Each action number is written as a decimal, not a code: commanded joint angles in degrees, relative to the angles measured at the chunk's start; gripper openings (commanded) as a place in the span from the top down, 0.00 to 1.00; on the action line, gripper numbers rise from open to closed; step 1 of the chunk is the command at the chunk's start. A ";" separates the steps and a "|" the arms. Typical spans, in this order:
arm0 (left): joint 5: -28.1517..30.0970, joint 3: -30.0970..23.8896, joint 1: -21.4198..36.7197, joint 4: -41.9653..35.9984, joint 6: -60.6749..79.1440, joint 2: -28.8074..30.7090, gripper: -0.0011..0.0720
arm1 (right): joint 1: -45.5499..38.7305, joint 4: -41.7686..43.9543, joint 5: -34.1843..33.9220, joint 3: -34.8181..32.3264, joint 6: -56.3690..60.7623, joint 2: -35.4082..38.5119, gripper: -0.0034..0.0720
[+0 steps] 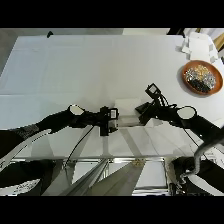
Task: Fold the box and place the chain.
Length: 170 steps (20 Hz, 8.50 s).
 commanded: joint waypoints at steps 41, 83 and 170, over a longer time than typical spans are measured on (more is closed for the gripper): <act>0.02 0.00 -0.04 0.00 0.02 0.02 0.64 | -2.05 -37.44 21.46 6.40 -14.25 1.60 0.75; 0.02 0.00 -0.04 0.00 0.00 0.02 0.64 | 0.50 -26.77 14.97 3.54 -16.83 1.60 0.50; 0.02 0.00 -0.04 0.00 0.02 0.02 0.64 | -21.59 -21.35 35.89 4.79 43.95 -3.02 0.64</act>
